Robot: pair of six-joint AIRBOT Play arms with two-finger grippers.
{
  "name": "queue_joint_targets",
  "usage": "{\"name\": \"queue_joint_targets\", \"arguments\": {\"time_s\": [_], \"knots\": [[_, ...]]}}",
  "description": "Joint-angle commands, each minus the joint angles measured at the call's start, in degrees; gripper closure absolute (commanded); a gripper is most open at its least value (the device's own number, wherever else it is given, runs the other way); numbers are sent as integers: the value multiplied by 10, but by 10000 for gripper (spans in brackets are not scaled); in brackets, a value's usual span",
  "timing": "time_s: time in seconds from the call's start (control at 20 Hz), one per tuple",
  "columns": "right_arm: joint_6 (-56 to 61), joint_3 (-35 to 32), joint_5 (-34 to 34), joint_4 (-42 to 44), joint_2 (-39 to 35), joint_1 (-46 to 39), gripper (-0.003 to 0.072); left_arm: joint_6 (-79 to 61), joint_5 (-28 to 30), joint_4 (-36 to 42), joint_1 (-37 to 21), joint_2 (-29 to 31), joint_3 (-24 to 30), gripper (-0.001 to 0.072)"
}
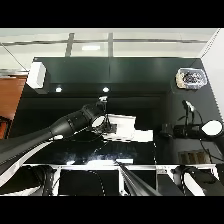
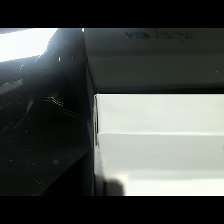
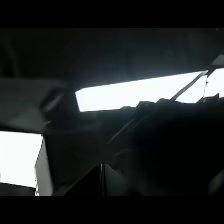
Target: Fold the box and place the chain.
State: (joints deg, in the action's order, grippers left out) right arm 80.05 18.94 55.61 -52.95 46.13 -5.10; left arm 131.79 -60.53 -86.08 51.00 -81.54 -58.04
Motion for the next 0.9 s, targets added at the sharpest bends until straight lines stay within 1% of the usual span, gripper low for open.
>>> {"name": "queue_joint_targets", "arguments": {"time_s": [0.0, 0.1, 0.2, 0.25, 0.35, 0.4, 0.55, 0.6, 0.75, 0.85], "knots": [[-35, -56, 4, 138, 49, 7, 672, 0, 0, -2, 0, 0, 0, 685], [-75, -56, -17, 193, 91, 50, 670, 0, 0, -3, 0, 0, 0, 685], [-78, -56, -49, 224, 107, 80, 657, 0, 0, -5, 0, 0, 0, 685], [-90, -51, -53, 236, 108, 89, 657, 0, 0, -4, 0, 0, 0, 686], [-125, -36, -31, 265, 108, 91, 649, 0, 0, -4, 0, 0, 0, 686], [-134, -23, -19, 268, 108, 91, 506, 0, 0, -5, 0, 0, 0, 685], [-172, 30, 33, 265, 108, 91, 252, 0, 0, -5, 0, 0, 0, 685], [-172, 46, 45, 264, 108, 91, 226, 0, 0, -4, 0, 0, 0, 685], [-173, 68, 45, 263, 108, 100, 225, 0, 0, -4, 0, 0, 0, 685], [-173, 68, 43, 263, 108, 117, -34, 0, 0, -4, 0, 0, 0, 685]]}}
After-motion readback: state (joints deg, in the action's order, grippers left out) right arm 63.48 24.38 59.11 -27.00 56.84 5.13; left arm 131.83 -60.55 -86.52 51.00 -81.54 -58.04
